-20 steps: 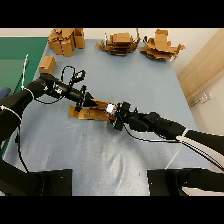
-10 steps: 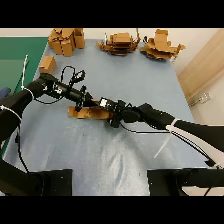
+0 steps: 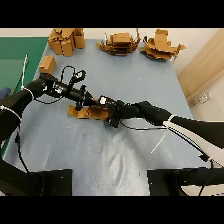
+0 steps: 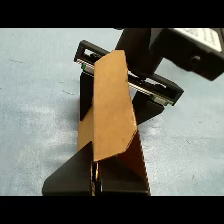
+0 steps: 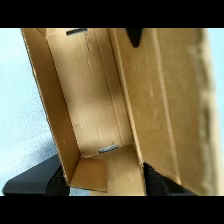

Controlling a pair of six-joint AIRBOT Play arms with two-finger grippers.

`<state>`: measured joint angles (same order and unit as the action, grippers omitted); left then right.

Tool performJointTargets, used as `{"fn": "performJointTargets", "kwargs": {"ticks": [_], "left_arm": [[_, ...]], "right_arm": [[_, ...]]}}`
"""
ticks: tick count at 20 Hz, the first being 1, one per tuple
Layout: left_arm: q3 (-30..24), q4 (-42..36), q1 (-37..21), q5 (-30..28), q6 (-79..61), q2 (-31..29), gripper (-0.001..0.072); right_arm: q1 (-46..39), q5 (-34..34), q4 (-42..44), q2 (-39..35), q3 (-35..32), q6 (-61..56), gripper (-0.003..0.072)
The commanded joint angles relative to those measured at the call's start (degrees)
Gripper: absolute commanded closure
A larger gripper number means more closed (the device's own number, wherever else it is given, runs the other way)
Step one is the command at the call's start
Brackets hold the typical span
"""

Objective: Fold the box.

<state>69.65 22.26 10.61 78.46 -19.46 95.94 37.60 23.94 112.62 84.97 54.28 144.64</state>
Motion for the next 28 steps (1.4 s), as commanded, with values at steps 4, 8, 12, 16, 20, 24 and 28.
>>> {"fn": "performJointTargets", "kwargs": {"ticks": [4,8,12,16,20,24,28], "left_arm": [[-0.02,3.13,0.00,-1.42,0.00,0.00,0.0689],[-0.02,3.91,0.00,-1.77,0.02,0.00,0.0318],[0.11,3.69,-0.39,-5.92,6.01,-0.07,0.0112],[0.13,3.26,-1.77,-5.33,6.05,-0.09,0.0112],[0.39,1.22,-2.51,-4.33,6.03,-0.15,0.0113],[0.46,1.11,-2.49,-4.33,6.03,-0.15,0.0113],[0.46,1.11,-2.43,-4.39,6.03,-0.13,0.0113]], "right_arm": [[-0.39,0.13,4.72,0.07,0.17,2.45,0.0101],[-0.39,0.35,4.70,0.07,0.17,2.45,0.0101],[-0.39,0.57,4.66,0.07,0.15,2.47,0.0101],[-0.39,0.55,4.72,0.09,0.15,2.47,0.0101],[-0.39,0.48,5.99,0.11,0.17,2.49,0.0101],[-0.39,0.22,8.09,1.20,0.17,2.49,0.0101],[-0.39,-0.96,10.75,1.51,0.66,2.49,0.0101]]}}
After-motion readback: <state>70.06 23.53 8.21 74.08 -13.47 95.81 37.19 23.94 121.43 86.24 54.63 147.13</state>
